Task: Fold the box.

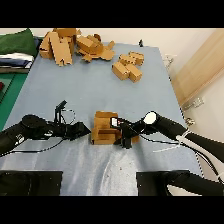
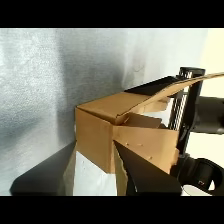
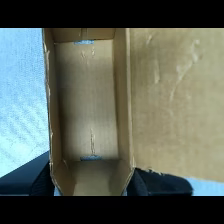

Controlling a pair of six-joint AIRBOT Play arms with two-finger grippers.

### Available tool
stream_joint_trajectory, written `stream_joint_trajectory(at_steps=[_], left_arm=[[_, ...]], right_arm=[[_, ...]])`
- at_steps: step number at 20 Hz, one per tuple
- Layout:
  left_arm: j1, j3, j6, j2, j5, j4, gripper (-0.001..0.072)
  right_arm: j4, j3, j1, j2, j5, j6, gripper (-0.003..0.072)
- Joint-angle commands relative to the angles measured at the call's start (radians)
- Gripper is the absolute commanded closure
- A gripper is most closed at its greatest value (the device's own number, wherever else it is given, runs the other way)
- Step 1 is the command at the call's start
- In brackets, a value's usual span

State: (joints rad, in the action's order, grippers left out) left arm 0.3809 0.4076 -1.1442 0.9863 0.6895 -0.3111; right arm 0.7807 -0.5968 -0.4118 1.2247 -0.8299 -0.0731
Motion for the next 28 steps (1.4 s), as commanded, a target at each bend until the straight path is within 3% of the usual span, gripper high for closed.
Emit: stream_joint_trajectory(at_steps=[1, 8, 13, 15, 19, 23, 26, 28], left_arm=[[0.000, 0.005, 0.011, 0.001, 0.001, 0.019, 0.0354], [0.006, 0.005, 0.047, 0.001, 0.047, 0.039, 0.0353], [0.109, 0.039, 0.012, 0.001, -0.074, 0.008, 0.0354], [0.132, 0.077, -0.110, 0.001, -0.060, -0.122, 0.0355], [0.204, 0.156, -0.531, 0.001, -0.011, -0.525, 0.0355], [0.308, 0.248, -0.739, 0.025, 0.002, -0.676, 0.0355], [0.394, 0.322, -0.801, 0.114, 0.019, -0.719, 0.0356], [0.435, 0.388, -0.836, 0.183, 0.062, -0.771, 0.0416]], right_arm=[[0.000, 0.000, -0.001, 0.000, 0.000, 0.000, 0.0276], [0.000, 0.000, -0.001, 0.000, 0.000, 0.000, 0.0276], [0.000, 0.000, -0.001, 0.000, 0.000, 0.000, 0.0276], [0.000, 0.000, -0.001, 0.000, 0.000, 0.000, 0.0276], [0.000, 0.000, -0.001, 0.000, 0.000, 0.000, 0.0276], [0.000, 0.000, -0.001, 0.000, 0.000, 0.000, 0.0276], [0.000, 0.000, -0.001, 0.000, 0.000, 0.000, 0.0276], [0.000, 0.000, -0.001, 0.000, 0.000, 0.000, 0.0277]])
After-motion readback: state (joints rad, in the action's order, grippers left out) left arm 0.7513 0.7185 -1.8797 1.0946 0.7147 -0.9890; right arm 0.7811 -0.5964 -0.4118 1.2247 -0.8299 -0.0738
